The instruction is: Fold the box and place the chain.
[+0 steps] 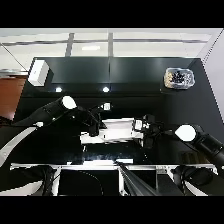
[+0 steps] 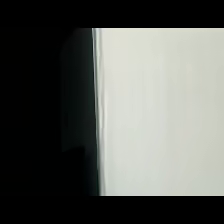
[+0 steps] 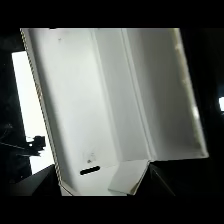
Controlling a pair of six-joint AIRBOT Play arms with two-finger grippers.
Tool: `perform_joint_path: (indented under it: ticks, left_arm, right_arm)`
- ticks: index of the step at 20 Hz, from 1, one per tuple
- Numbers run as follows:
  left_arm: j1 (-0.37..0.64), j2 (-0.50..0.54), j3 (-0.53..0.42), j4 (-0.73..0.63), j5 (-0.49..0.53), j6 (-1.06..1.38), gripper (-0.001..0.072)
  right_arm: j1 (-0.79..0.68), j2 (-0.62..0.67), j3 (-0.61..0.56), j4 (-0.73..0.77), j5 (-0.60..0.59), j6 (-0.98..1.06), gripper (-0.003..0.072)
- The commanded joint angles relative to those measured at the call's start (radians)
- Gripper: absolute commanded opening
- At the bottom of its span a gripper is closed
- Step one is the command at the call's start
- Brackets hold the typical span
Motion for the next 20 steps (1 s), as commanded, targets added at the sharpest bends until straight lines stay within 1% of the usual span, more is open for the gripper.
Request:
perform_joint_path:
  ticks: [1,3,7,11,14,16,20]
  left_arm:
    - [-0.020,0.002,0.000,0.001,0.002,0.022,0.0025]
    - [-0.019,0.002,0.000,0.004,0.002,0.022,0.0025]
    - [-0.019,0.002,0.000,0.004,0.005,0.022,0.0025]
    - [-0.019,0.002,0.000,0.004,0.005,0.021,0.0025]
    - [-0.019,0.002,0.000,0.004,0.005,0.022,0.0025]
    - [-0.019,0.002,0.000,0.008,0.005,0.021,0.0026]
    - [-0.019,0.002,0.000,0.041,0.004,0.021,0.0026]
  right_arm:
    - [0.000,0.003,0.001,-0.001,-0.050,0.006,0.0708]
    - [0.000,0.003,0.001,0.000,-0.087,0.027,0.0708]
    - [0.000,-0.021,-0.003,0.001,-0.041,0.058,0.0708]
    - [0.000,-0.056,-0.003,0.055,-0.022,0.050,0.0708]
    - [0.000,-0.088,-0.003,0.134,0.016,-0.035,0.0708]
    - [0.000,-0.111,-0.003,0.183,0.078,-0.095,0.0708]
    - [0.000,-0.127,-0.016,0.183,0.085,-0.141,0.0708]
